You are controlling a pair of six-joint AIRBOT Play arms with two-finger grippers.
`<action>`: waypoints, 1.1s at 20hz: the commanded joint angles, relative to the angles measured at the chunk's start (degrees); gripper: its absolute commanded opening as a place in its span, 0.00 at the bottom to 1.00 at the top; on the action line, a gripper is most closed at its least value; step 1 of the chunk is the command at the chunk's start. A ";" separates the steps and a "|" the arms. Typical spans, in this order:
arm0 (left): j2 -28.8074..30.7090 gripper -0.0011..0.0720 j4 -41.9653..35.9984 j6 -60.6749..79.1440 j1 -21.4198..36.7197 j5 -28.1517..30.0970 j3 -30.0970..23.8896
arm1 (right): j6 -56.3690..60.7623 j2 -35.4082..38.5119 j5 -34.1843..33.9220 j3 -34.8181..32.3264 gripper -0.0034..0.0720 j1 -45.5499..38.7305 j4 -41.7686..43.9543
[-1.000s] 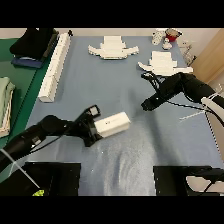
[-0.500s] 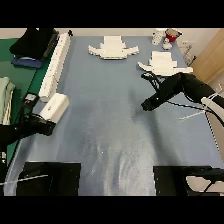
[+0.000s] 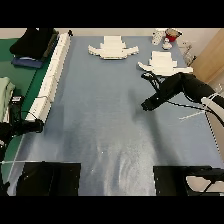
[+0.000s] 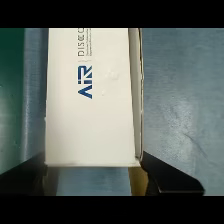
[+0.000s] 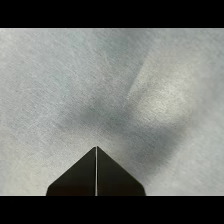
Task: Fold the box.
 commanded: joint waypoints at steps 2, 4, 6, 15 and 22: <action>-7.74 0.58 -6.64 6.29 0.50 7.48 0.22 | 0.00 -0.04 0.02 0.07 0.05 -0.02 0.02; -10.32 0.58 -12.07 12.63 0.50 7.54 0.66 | 0.00 -0.04 0.02 0.07 0.05 -0.02 0.04; -12.96 0.58 -14.21 14.78 0.50 8.66 1.22 | 0.00 -0.04 0.02 0.07 0.05 -0.02 0.04; -18.78 0.58 -15.10 19.56 0.04 9.66 1.81 | 0.00 -0.04 0.02 0.07 0.05 -0.02 0.04; -18.80 0.58 -15.13 19.56 0.04 9.73 1.81 | 0.00 -0.04 0.02 0.07 0.05 -0.02 0.04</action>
